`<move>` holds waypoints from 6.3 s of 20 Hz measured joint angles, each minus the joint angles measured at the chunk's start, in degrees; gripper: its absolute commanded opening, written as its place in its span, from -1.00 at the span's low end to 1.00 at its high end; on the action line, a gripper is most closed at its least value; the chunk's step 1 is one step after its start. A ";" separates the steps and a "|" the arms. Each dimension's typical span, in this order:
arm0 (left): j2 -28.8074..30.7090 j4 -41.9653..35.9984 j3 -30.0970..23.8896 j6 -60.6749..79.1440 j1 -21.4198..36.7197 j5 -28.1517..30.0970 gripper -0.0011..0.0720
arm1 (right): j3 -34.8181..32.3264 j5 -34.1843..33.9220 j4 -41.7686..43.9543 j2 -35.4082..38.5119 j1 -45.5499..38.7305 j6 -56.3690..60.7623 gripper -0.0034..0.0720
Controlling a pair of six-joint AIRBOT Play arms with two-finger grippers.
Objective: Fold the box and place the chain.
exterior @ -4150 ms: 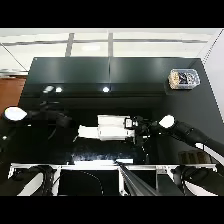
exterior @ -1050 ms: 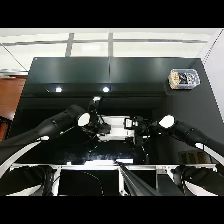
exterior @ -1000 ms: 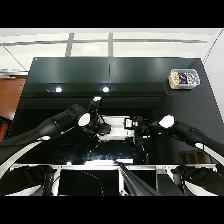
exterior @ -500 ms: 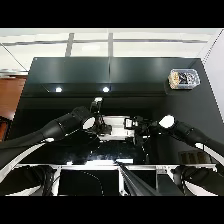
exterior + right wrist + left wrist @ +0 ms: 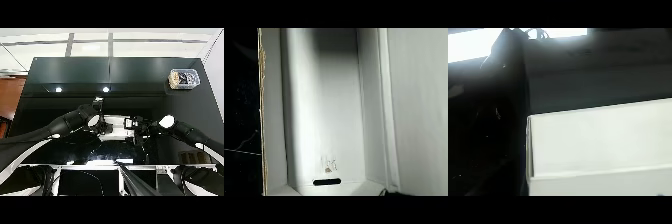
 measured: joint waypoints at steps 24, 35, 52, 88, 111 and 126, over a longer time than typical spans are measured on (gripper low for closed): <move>-0.79 0.74 0.74 -4.46 -0.59 -2.93 -0.05 | 0.00 -0.07 0.00 0.00 0.00 -0.02 0.52; -0.76 1.62 0.74 -4.46 -0.39 -2.29 -0.89 | 0.00 0.04 0.02 0.00 0.00 0.09 0.96; -0.20 1.84 0.74 -4.35 -0.37 -2.49 -0.89 | 0.59 3.72 -14.73 7.48 -0.07 12.79 -0.15; -0.20 1.64 0.74 -4.42 -0.42 -2.45 -0.89 | 1.09 7.32 -14.19 12.98 -12.74 52.41 -0.80; -0.20 1.79 0.74 -4.37 -0.42 -2.40 -0.89 | 0.39 26.69 6.27 0.70 -22.56 69.02 0.95; -0.20 1.79 0.74 -4.39 -0.42 -2.49 -0.89 | 11.69 12.48 -19.74 0.59 2.14 100.50 0.34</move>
